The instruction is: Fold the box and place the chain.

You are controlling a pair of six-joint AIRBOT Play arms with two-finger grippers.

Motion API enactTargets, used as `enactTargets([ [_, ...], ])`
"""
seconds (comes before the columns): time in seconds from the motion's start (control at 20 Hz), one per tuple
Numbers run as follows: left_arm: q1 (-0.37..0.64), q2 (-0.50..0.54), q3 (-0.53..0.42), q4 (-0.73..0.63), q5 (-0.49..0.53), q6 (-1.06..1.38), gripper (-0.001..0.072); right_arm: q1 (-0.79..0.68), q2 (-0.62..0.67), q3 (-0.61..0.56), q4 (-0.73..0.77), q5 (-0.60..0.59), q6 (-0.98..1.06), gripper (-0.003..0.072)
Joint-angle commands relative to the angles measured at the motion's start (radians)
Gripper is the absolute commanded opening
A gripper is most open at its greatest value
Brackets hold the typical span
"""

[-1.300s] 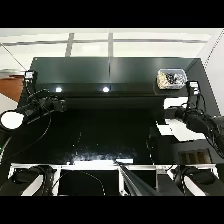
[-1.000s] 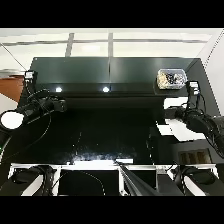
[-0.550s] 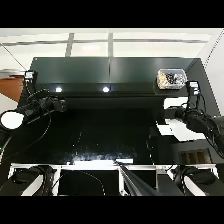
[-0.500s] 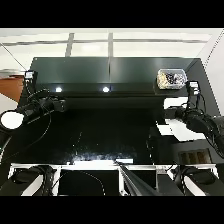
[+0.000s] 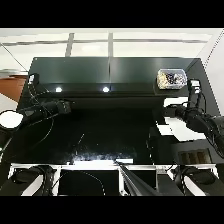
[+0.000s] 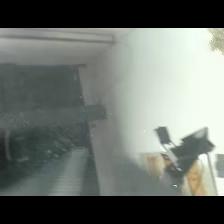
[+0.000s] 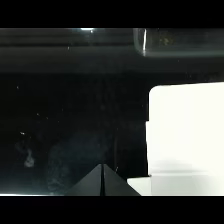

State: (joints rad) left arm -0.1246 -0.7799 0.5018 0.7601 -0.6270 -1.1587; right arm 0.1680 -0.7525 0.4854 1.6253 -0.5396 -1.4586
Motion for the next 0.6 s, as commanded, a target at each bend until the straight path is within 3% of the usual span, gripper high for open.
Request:
enactTargets([
  [0.0, 0.0, -0.002, -0.009, -0.024, -0.032, 0.003, 0.0702, 0.001, 0.001, 0.0, 0.001, 0.033, 0.0, 0.0146],
  [0.05, 0.0, -0.002, -0.009, -0.024, -0.033, 0.003, 0.0702, 0.001, 0.001, 0.0, 0.001, 0.03, 0.0, 0.0485],
  [0.1, 0.0, -0.002, -0.009, -0.024, -0.031, 0.004, 0.0702, 0.001, 0.001, -0.001, 0.0, 0.031, 0.0, 0.072],
  [0.3, 0.0, -0.002, -0.009, -0.022, 0.017, 0.05, 0.0702, -0.049, 0.001, 0.031, -0.056, -0.002, 0.009, 0.072],
  [0.45, 0.0, -0.002, -0.009, -0.045, -0.003, 0.05, 0.0701, -0.262, -0.008, 0.145, -0.176, -0.097, 0.026, 0.072],
  [0.55, 0.0, -0.002, -0.009, -0.066, -0.015, 0.05, 0.0701, -0.456, -0.035, 0.207, -0.213, -0.092, 0.027, 0.072],
])
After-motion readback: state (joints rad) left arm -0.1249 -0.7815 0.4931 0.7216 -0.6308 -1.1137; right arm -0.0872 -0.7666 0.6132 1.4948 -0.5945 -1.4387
